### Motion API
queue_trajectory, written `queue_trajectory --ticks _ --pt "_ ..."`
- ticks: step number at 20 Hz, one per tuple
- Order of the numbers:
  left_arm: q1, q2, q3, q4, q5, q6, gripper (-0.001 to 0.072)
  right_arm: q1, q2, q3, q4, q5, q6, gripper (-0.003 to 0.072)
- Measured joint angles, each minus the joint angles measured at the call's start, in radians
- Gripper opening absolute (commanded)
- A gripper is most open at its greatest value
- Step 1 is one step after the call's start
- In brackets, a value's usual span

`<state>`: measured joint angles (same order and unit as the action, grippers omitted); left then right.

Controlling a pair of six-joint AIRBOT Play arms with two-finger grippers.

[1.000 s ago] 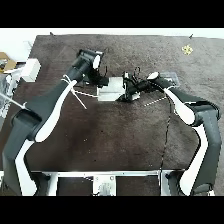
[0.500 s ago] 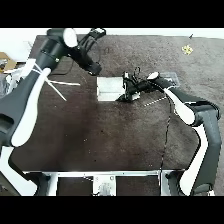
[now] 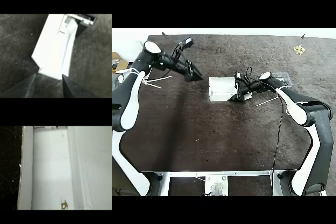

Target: Fold the box and place the chain.

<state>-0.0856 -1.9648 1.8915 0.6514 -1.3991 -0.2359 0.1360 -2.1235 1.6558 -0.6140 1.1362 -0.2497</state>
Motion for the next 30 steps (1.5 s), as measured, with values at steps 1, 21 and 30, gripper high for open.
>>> queue_trajectory --ticks 1,21,30 --pt "0.014 -0.029 -0.003 -0.017 -0.006 0.056 0.0658 0.0 0.0 0.0 0.0 0.0 0.0 0.0446" --pt "-0.006 -0.251 -0.026 -0.186 -0.069 0.542 0.0711 0.0 0.0 0.0 0.0 0.0 0.0 0.0446" --pt "-0.01 -0.253 -0.082 -0.235 0.005 0.628 0.0705 0.0 0.0 0.0 0.0 0.0 0.0 0.0446"
